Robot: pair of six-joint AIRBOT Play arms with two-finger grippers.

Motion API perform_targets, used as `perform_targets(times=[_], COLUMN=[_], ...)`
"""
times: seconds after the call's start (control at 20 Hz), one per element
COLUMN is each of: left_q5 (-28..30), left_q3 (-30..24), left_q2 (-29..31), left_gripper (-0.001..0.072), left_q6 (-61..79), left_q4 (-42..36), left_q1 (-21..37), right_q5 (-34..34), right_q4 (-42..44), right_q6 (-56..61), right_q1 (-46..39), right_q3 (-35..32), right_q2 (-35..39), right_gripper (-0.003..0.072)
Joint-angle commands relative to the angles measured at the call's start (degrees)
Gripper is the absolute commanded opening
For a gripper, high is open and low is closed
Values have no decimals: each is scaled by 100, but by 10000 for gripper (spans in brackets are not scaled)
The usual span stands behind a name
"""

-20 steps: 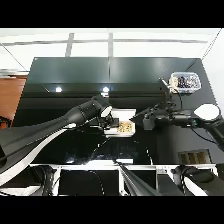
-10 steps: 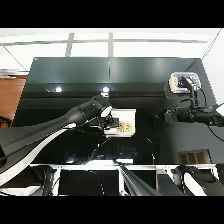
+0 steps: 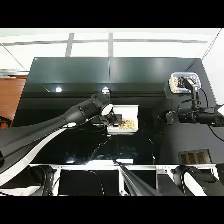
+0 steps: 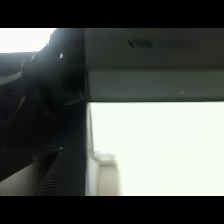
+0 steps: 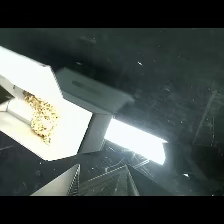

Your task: Fold the box and place the chain.

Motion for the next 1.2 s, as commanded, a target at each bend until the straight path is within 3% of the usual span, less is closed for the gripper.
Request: perform_targets(times=[0.0, 0.2, 0.3, 0.4, 0.5, 0.6, 0.7, 0.75, 0.85, 0.9, 0.95, 1.15], left_q5=[-2, -439, -741, -682, -31, 601, 638, 629, 662, 664, 697, 1126], left_q3=[109, 39, -262, -782, -1604, -2365, -2872, -3053, -3239, -3254, -3252, -3241], left_q2=[260, 1366, 2048, 2723, 3432, 3849, 3805, 3700, 3355, 3119, 2894, 2142], left_gripper=[528, 527, 527, 524, 523, 523, 523, 523, 530, 652, 715, 717], left_q6=[382, 1974, 2345, 2653, 3716, 5335, 7322, 8000, 8944, 9506, 10107, 12662], left_q4=[72, 367, 1023, 1338, 1043, -483, -2481, -3045, -3438, -3517, -3530, -3853], left_q1=[-24, -26, 118, 592, 1259, 2024, 2562, 2686, 2691, 2634, 2559, 2267], right_q5=[9, -7, -46, -109, -114, -107, -107, -105, -105, -107, -109, -127], right_q4=[-9, -9, -7, -7, -7, -7, -4, -4, -4, -4, -4, -4], right_q6=[2, 2, 2, 2, 2, 2, 4, 13, 55, 55, 55, 55], right_q1=[-4, -7, -7, -4, -4, -4, -4, -4, -4, -4, -4, -4], right_q3=[4, 4, 4, 4, 4, 4, 4, 4, 2, 4, 2, 2], right_q2=[4, 4, 4, 4, 4, 4, 4, 4, 4, 4, 4, 4], right_gripper=[339, 339, 339, 339, 339, 339, 339, 339, 339, 339, 339, 339])
